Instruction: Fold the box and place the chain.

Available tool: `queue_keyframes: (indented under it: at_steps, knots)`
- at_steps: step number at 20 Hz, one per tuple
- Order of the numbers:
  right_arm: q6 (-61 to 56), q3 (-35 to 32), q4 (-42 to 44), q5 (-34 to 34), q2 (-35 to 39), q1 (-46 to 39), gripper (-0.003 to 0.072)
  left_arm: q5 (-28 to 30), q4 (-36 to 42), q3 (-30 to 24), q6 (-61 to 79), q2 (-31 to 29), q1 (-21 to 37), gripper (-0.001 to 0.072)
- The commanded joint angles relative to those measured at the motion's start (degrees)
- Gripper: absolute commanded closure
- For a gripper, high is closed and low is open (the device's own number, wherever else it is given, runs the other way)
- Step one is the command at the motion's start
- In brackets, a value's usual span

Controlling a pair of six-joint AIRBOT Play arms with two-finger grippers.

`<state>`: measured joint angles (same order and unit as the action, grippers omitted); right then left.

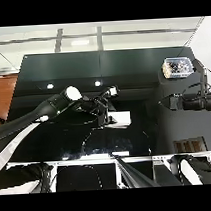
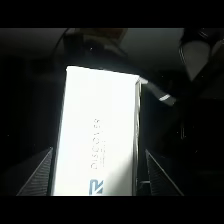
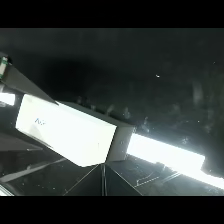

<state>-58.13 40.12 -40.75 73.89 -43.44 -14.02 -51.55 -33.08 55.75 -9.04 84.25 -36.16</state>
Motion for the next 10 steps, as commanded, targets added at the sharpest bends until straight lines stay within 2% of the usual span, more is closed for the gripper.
queue_keyframes:
  at_steps: [1, 6, 10]
  knots:
    - [0.1, 0.0, -0.1, -1.0, 0.0, 0.0, 0.0671, -0.9, 1.1, 0.3, -1.4, 1.2, -0.8, -0.0001]
    - [0.1, 0.0, -0.3, -1.0, 0.0, 0.0, 0.067, -1.4, -0.3, 0.3, -1.3, 1.4, -1.8, -0.0001]
    - [0.1, 0.0, -0.3, -1.0, 0.0, 0.0, 0.067, -1.4, -4.7, 1.2, -1.3, 1.4, -3.2, -0.0001]
